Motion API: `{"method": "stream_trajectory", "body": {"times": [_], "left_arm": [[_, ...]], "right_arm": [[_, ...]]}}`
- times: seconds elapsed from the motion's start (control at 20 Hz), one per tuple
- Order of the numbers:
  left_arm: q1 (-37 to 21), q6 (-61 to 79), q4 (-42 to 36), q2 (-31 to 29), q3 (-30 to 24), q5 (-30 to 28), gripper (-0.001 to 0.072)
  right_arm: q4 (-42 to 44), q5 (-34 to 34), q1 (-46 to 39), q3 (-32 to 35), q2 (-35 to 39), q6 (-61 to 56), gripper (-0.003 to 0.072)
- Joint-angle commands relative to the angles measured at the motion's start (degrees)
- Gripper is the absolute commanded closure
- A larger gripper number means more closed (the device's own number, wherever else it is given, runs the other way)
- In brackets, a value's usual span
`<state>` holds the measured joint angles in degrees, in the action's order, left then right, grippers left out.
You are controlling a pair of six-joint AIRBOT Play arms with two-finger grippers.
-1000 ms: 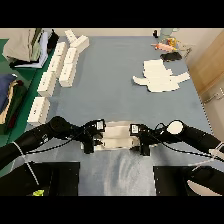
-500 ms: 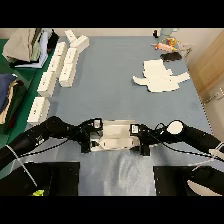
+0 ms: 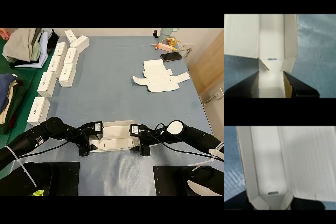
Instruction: Fold the box.
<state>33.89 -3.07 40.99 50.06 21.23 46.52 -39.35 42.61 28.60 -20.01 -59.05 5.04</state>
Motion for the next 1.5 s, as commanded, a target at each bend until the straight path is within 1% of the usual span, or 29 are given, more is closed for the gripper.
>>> {"method": "stream_trajectory", "body": {"times": [0.0, 0.3, 0.4, 0.5, 0.65, 0.7, 0.75, 0.85, 0.9, 1.0, 1.2, 1.45], "left_arm": [[-0.90, -2.14, 4.42, -0.07, -0.02, 0.48, 0.0267], [-1.46, -2.12, 3.98, -0.07, 0.00, 0.57, 0.0267], [-1.18, -2.12, 2.10, -0.07, 0.00, 0.59, 0.0267], [0.63, -2.05, -1.25, -0.07, 0.00, 0.22, 0.0267], [3.13, -2.47, -1.86, 0.17, -0.22, -1.44, 0.0269], [3.28, -2.47, -1.97, 0.55, -0.22, -1.62, 0.0350], [3.28, -2.47, -2.25, 0.96, -0.22, -2.05, 0.0415], [3.28, -2.43, -2.56, 1.99, -0.22, -4.85, 0.0415], [3.28, -2.36, -3.19, 2.49, -0.22, -6.29, 0.0475], [3.43, -0.59, -6.10, 3.19, -0.17, -7.67, 0.0536], [5.51, 2.23, -9.55, 4.11, -0.17, -9.81, 0.0541], [6.73, 4.26, -14.53, 5.29, -0.15, -12.52, 0.0540]], "right_arm": [[0.11, -0.04, 0.04, -0.04, -0.04, -0.04, 0.0185], [0.11, -0.04, 0.04, -0.04, -0.02, -0.04, 0.0185], [0.11, -0.04, 0.04, -0.04, -0.02, -0.04, 0.0185], [0.11, -0.04, 0.04, -0.04, -0.02, -0.04, 0.0185], [0.11, -0.04, 0.04, -0.04, -0.04, -0.04, 0.0185], [0.11, -0.04, 0.04, -0.04, -0.04, -0.04, 0.0185], [0.11, -0.04, 0.04, -0.04, -0.04, -0.04, 0.0185], [0.11, -0.04, 0.04, -0.04, -0.02, -0.04, 0.0185], [0.11, -0.04, 0.04, -0.04, -0.04, -0.04, 0.0185], [0.11, -0.04, 0.04, -0.04, -0.04, -0.04, 0.0185], [0.11, -0.04, 0.04, -0.04, -0.04, -0.04, 0.0185], [0.11, -0.04, 0.04, -0.04, -0.02, -0.04, 0.0185]]}}
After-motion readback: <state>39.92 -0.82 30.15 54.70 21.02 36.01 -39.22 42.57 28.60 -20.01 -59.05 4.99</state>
